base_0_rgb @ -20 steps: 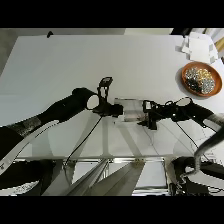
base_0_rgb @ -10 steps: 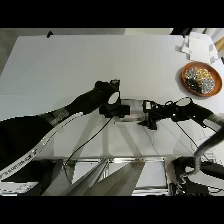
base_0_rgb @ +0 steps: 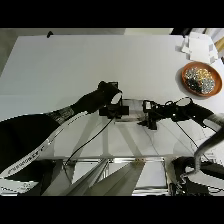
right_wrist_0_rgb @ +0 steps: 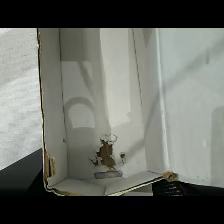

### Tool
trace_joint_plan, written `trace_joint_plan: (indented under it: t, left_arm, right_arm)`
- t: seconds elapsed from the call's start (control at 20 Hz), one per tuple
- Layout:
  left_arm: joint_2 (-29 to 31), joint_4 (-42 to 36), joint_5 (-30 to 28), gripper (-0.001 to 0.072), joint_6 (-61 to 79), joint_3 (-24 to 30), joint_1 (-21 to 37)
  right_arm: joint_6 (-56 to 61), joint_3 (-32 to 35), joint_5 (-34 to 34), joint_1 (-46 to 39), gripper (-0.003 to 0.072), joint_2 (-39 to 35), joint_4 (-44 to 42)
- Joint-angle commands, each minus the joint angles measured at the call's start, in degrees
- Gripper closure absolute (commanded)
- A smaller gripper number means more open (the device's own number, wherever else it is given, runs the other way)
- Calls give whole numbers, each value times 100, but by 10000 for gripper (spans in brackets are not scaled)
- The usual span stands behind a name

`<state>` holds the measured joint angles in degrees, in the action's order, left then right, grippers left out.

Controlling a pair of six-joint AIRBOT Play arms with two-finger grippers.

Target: Fold the box and place the chain.

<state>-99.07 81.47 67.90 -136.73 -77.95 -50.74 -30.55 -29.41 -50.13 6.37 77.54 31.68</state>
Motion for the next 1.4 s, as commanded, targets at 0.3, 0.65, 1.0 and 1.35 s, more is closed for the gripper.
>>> trace_joint_plan:
  t: [0.3, 0.65, 1.0, 1.35]
  left_arm:
    - [-227, -85, 68, 532, -238, -4, -42]
    - [-286, -136, 57, 709, -236, -2, -37]
    - [-70, -262, 125, 428, 149, -4, 85]
    - [562, -306, 448, 301, 1241, -4, 490]
  right_arm:
    - [2, 2, 0, 0, 272, -2, -2]
    - [4, 2, -4, 0, 272, -4, -2]
    - [4, 2, -4, 0, 272, -2, -2]
    - [2, 2, -4, 0, 272, -4, -2]
